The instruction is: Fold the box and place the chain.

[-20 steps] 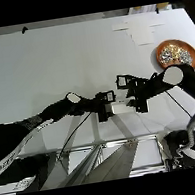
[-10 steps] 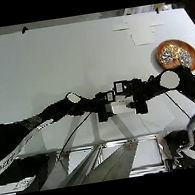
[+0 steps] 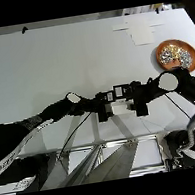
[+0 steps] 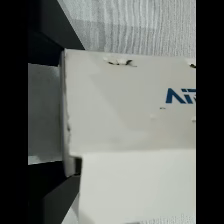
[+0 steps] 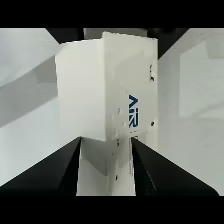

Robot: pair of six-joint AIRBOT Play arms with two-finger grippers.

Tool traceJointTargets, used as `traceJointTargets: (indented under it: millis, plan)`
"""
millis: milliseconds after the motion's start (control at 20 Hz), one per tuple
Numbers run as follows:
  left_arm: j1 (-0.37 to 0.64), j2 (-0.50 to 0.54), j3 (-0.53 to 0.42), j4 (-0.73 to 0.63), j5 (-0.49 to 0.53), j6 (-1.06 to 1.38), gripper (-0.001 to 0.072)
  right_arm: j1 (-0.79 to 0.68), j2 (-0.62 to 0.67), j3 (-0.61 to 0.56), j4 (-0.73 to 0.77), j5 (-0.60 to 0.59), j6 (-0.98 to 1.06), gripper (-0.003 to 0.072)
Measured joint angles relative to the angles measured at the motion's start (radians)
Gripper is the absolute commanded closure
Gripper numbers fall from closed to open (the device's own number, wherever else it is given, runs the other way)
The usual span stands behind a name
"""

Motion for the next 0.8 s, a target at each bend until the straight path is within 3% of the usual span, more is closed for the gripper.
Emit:
traceJointTargets:
  millis: [200,800]
  plan:
    - [0.000,0.000,0.000,-0.001,0.000,-0.003,0.0538,0.005,0.000,-0.010,-0.034,-0.042,0.029,0.0470]
    - [0.000,0.000,0.000,0.000,0.001,0.000,0.0538,0.006,0.001,-0.041,-0.044,-0.076,0.053,0.0454]
